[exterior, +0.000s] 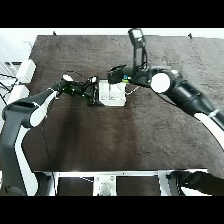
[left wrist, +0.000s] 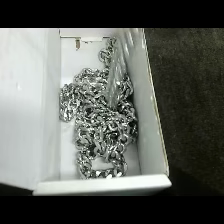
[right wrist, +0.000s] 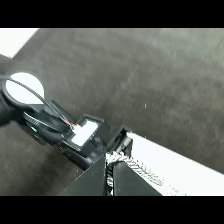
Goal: Fold the box and place the chain.
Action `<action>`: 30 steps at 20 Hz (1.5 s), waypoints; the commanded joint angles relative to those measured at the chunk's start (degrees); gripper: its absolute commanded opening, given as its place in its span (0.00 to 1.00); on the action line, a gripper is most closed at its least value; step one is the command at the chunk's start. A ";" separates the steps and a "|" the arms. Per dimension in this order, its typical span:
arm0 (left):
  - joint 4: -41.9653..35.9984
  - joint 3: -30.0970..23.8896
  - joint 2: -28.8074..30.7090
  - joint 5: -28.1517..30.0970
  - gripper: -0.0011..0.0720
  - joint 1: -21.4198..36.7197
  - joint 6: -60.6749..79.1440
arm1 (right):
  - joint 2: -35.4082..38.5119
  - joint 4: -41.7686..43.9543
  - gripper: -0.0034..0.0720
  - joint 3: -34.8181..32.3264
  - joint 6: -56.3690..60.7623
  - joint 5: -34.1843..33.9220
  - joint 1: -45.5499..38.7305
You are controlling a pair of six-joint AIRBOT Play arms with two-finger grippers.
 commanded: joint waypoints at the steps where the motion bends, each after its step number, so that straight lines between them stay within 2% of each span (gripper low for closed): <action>1: 0.02 0.04 0.00 0.07 0.64 -0.02 -0.02 | -5.79 1.09 0.06 -0.52 1.18 -1.51 0.52; 4: 0.02 0.04 0.00 0.04 0.64 -0.02 -0.02 | -11.76 -0.20 0.06 -3.30 1.16 -6.19 -0.70; 5: 0.02 0.04 0.00 0.04 0.64 -0.02 -0.02 | -13.33 -0.09 0.23 -3.89 1.20 -6.60 -1.84; 6: 0.02 0.04 0.00 0.04 0.64 -0.02 -0.02 | -13.94 0.07 0.53 -4.02 1.18 -6.34 -2.84; 7: 0.02 0.04 0.00 0.04 0.64 -0.02 -0.02 | -13.55 0.02 0.69 -4.00 1.16 -6.03 -3.82; 11: 0.02 0.04 0.00 0.07 0.64 -0.02 -0.02 | -6.51 -6.29 0.69 -4.72 0.98 -2.62 -8.94; 14: 0.02 0.04 0.00 0.07 0.64 -0.02 0.00 | -4.04 -8.04 0.69 -7.58 1.86 -2.05 -17.99; 15: 0.02 0.04 0.00 0.07 0.64 -0.02 0.00 | -5.01 -7.50 0.70 -8.55 3.56 -3.04 -21.31; 16: 0.02 0.04 0.00 0.11 0.64 -0.02 0.00 | -6.67 -5.99 0.74 -8.96 4.15 -4.39 -23.96; 18: 0.02 0.04 0.00 0.11 0.64 -0.02 0.00 | -11.47 -2.62 0.75 -8.61 3.91 -7.30 -27.17; 20: 0.02 0.04 0.00 0.11 0.64 -0.02 0.00 | -16.61 -1.95 0.75 -6.78 3.93 -9.92 -27.71; 23: 0.02 0.04 0.00 0.11 0.64 -0.02 0.00 | -23.43 -1.46 0.74 -1.60 3.91 -10.21 -27.39; 26: 0.02 0.04 0.00 0.13 0.64 -0.02 0.00 | -27.61 -1.36 0.67 3.04 3.67 -10.23 -26.58; 29: 0.02 0.04 0.00 0.13 0.64 -0.02 0.00 | -28.50 -1.38 0.59 5.25 1.01 -10.45 -25.97; 30: 0.02 0.04 0.00 0.11 0.64 -0.02 0.00 | -28.50 -1.38 0.44 5.66 0.92 -10.36 -25.99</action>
